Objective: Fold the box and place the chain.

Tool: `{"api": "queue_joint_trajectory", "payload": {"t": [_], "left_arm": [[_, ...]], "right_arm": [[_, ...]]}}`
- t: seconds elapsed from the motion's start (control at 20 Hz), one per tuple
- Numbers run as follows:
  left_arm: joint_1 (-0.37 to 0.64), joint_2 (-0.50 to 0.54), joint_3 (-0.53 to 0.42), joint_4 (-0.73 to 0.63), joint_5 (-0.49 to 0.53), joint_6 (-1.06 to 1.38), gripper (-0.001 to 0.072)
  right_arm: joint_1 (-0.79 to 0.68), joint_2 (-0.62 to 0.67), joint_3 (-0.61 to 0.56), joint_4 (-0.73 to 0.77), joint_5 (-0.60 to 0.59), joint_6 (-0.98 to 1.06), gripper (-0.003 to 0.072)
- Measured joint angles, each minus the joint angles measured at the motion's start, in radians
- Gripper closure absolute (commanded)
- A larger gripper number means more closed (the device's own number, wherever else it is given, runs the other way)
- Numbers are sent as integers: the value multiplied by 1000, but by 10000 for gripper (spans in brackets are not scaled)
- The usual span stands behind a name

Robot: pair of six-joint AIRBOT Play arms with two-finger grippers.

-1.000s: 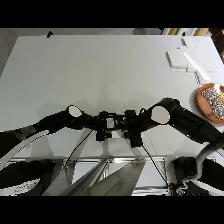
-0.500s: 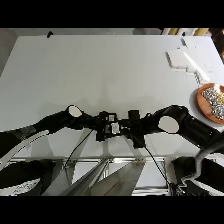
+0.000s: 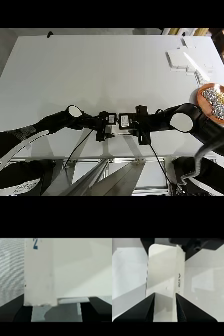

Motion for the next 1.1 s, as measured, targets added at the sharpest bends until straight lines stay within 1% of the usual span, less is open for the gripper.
{"api": "queue_joint_trajectory", "payload": {"t": [0.2,0.4,0.45,0.5,0.6,0.75,1.1], "left_arm": [[0,0,0,0,0,0,438],[0,0,0,0,0,0,438],[0,0,0,0,0,0,438],[0,0,0,-1,0,-2,438],[0,0,0,-2,3,-3,438],[0,0,0,-2,3,-3,438],[0,0,0,-1,2,0,438]], "right_arm": [[-8,3,-55,10,-28,-6,390],[-11,3,-74,10,-89,-8,395],[-11,3,-76,6,-101,-8,408],[-11,3,-77,-1,-110,-9,451],[-10,4,-79,-14,-121,-9,515],[-10,4,-80,-25,-132,-8,535],[-10,4,-103,-28,-156,-8,535]]}}
